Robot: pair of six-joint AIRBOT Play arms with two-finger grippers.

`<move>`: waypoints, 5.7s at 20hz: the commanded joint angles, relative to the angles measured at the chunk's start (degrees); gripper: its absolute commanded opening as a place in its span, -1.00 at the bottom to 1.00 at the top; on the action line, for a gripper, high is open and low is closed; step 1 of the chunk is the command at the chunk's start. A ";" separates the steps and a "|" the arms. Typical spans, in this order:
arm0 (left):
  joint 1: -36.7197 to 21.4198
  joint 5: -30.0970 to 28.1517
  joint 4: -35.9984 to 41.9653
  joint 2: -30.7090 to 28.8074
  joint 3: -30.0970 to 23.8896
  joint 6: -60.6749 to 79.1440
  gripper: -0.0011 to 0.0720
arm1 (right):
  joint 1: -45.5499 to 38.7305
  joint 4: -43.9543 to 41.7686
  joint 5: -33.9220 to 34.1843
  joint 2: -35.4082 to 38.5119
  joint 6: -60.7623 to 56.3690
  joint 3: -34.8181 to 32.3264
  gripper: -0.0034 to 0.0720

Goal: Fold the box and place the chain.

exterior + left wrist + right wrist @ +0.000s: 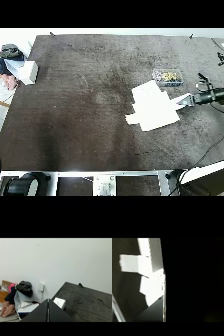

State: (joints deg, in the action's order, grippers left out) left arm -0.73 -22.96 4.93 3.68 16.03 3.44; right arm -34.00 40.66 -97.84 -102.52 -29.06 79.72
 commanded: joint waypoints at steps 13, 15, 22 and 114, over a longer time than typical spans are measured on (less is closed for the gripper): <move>-0.02 2.84 0.00 0.02 0.04 -0.07 -0.94 | 40.63 -33.92 55.34 16.90 4.44 -29.86 -0.89; -0.02 5.01 0.00 0.02 0.04 -0.04 -0.94 | 42.47 -30.18 60.43 16.90 4.28 -29.86 -0.89; -0.02 12.39 0.02 0.02 0.04 -1.60 -0.94 | 42.62 -28.41 63.65 16.87 3.30 -29.94 -0.89; 7.72 104.39 -31.50 117.57 89.11 3.28 -0.96 | 29.29 -25.86 54.40 17.09 5.68 -28.28 0.24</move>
State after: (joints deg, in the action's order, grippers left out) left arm 7.03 81.73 -25.87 122.08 105.32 -1.32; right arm -3.29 13.28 -41.89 -85.43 -23.09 51.40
